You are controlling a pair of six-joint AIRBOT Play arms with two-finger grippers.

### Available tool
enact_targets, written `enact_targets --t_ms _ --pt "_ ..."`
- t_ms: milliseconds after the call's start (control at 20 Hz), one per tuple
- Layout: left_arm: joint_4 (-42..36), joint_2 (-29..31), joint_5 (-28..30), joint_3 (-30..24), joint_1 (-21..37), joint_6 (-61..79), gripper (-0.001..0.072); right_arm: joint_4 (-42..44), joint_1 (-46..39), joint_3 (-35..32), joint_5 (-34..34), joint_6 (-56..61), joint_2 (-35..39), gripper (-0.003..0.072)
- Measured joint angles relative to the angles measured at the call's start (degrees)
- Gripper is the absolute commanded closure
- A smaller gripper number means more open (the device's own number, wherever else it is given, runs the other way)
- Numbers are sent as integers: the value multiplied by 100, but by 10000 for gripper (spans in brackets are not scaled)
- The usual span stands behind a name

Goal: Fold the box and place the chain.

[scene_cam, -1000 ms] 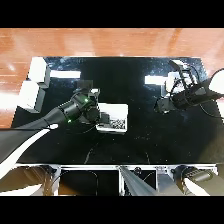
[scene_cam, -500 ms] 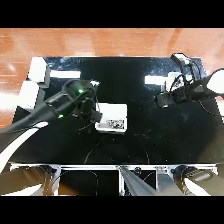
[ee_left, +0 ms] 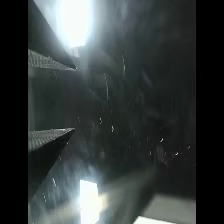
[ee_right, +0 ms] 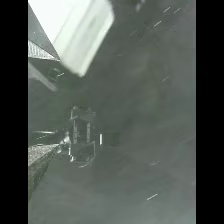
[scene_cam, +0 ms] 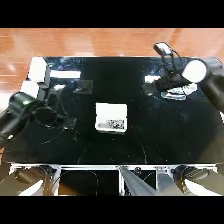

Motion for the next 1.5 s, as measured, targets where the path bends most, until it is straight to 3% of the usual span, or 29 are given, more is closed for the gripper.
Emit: enact_targets --t_ms 200,400,650,900,1300,1500 --pt "-1349 273 -553 -610 734 540 243 627 302 1121 540 -577 -1307 64" --pt "-1886 348 -754 -809 763 837 243 1281 603 1521 1381 -1379 -1878 63" --pt "-2076 372 -1071 -868 468 942 243 1904 828 1644 2041 -2037 -2041 63" --pt "-2116 372 -1329 -879 245 960 243 1851 1106 1628 2476 -2227 -1943 63" --pt "-2076 372 -1648 -879 192 927 243 1399 1386 1185 2369 -2280 -1624 63" --pt "-2063 372 -1777 -881 192 927 243 1117 1495 1318 2393 -2208 -1602 63"
